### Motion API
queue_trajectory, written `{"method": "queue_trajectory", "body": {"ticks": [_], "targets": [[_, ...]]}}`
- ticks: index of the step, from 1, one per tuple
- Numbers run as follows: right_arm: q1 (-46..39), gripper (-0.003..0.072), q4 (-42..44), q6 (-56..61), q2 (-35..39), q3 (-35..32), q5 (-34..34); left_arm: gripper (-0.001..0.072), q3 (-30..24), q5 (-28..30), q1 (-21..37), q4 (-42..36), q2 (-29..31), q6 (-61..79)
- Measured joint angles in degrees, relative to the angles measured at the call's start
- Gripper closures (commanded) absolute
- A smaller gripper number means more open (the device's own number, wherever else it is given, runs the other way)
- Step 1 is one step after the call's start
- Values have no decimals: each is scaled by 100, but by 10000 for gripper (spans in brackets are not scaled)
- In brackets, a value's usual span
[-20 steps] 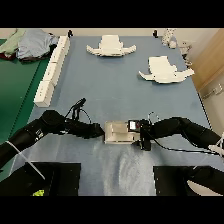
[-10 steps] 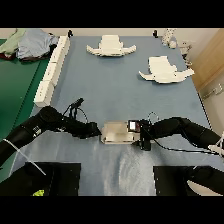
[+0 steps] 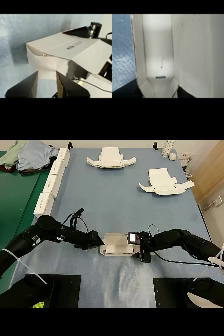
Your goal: Fold the box.
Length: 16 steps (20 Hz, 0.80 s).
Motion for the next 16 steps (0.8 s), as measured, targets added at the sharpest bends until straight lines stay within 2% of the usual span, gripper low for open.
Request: {"method": "queue_trajectory", "body": {"ticks": [2, 5, 11, 16], "targets": [[0, 240, 0, 0, 0, 0, 0, 361, -22, 50, -280, -39, -61, 61], [0, 240, 0, 2, -2, 0, 2, 370, 50, 483, -892, 302, -101, -264], [0, 240, 2, 4, 0, 0, 0, 371, 686, 986, -2105, 2413, -201, -2649], [0, 240, 2, 2, 0, 0, 0, 371, 1394, 748, -2747, 3958, -706, -4262]]}}
